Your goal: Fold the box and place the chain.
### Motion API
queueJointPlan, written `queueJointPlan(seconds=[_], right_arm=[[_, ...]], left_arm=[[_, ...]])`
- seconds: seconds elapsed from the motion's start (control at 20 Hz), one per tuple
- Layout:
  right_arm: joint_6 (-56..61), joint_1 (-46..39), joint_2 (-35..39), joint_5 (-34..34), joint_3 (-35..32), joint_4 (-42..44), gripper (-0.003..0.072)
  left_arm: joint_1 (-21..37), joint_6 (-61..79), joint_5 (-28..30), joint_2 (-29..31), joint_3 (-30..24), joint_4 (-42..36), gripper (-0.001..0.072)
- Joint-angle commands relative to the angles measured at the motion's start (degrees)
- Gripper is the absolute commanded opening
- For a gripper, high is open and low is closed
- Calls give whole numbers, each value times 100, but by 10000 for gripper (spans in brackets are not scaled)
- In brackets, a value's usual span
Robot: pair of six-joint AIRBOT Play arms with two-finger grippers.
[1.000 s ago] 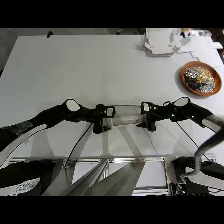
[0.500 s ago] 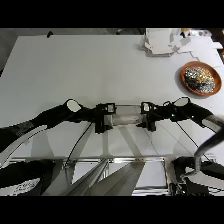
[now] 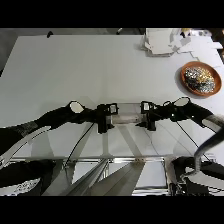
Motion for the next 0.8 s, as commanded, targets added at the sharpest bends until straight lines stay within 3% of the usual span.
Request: queueJointPlan(seconds=[0.0,0.05,0.75], right_arm=[[-17,-2,4,9,0,-11,404],[-17,-2,4,9,0,-11,404],[-17,-2,4,9,0,-11,404]], left_arm=[[-20,-11,81,-24,-4,2,295],[-20,-9,42,-24,-4,2,242],[-20,-140,-306,-20,-4,7,273]])
